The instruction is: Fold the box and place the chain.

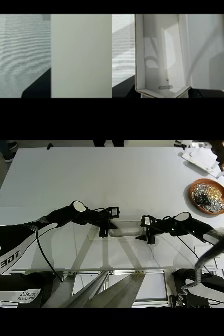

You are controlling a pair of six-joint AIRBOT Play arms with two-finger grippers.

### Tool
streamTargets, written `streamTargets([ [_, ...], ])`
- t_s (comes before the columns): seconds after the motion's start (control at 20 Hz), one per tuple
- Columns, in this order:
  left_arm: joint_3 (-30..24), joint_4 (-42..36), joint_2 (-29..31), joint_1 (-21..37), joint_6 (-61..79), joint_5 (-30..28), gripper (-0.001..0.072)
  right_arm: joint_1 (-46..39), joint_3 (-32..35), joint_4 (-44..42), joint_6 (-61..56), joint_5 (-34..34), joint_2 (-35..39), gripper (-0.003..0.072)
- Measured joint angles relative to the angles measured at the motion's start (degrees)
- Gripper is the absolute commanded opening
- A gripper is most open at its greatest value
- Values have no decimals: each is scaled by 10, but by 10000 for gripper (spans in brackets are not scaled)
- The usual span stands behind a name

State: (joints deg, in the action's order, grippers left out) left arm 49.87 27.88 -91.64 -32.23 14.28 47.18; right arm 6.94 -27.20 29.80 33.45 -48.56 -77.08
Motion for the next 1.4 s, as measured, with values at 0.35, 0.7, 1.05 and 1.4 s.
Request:
streamTargets([
  [0.35, 0, 0, 0, 0, 0, 0, 13, 0, 0, 0, 0, 0, 0, 432],
  [0.7, 0, -7, 0, 0, -3, 2, 14, 0, 0, 0, 0, 0, 0, 432],
  [1.05, 0, -7, 14, 0, -4, 7, 352, 0, 0, -2, 0, 4, 0, 432],
  [1.4, 0, 2, 36, 6, -22, 6, 692, 0, 0, -1, 0, 2, 0, 432],
])
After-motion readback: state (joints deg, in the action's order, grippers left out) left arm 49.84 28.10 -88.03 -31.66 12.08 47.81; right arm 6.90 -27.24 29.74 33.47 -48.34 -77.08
